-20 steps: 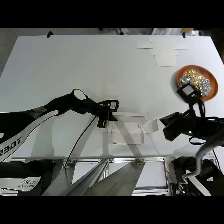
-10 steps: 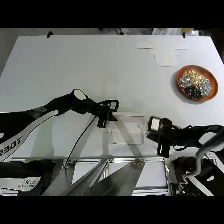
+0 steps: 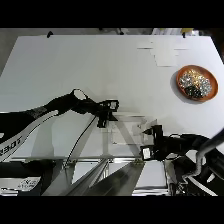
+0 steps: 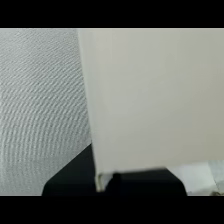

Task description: Fold the box and place the chain.

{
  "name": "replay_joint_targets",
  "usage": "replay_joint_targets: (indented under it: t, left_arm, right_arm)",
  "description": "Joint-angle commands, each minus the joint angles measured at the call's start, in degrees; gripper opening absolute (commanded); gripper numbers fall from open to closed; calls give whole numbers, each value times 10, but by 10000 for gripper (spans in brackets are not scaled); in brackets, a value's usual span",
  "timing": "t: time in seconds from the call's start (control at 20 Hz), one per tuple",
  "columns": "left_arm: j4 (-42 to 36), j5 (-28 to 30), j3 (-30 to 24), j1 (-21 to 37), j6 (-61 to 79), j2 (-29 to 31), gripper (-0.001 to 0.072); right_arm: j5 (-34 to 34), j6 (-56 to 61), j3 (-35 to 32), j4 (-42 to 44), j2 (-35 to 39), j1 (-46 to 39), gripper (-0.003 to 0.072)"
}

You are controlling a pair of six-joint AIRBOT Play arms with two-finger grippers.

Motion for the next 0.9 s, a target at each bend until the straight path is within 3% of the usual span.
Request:
replay_joint_targets:
  t: [0.0, 0.35, 0.55, 0.85]
  left_arm:
    - [0, -1, 0, 0, 0, 0, 11]
    - [0, -1, 0, 0, 0, 0, 11]
    - [0, -1, 0, 0, 0, 0, 11]
    - [0, -1, 0, 0, 0, 0, 11]
  right_arm:
    - [-66, 24, -18, -12, 0, 53, 648]
    - [-116, 34, -18, -27, -74, 67, 648]
    - [-155, 44, -18, -29, -75, 66, 647]
    - [-157, 47, -18, -29, -75, 66, 647]
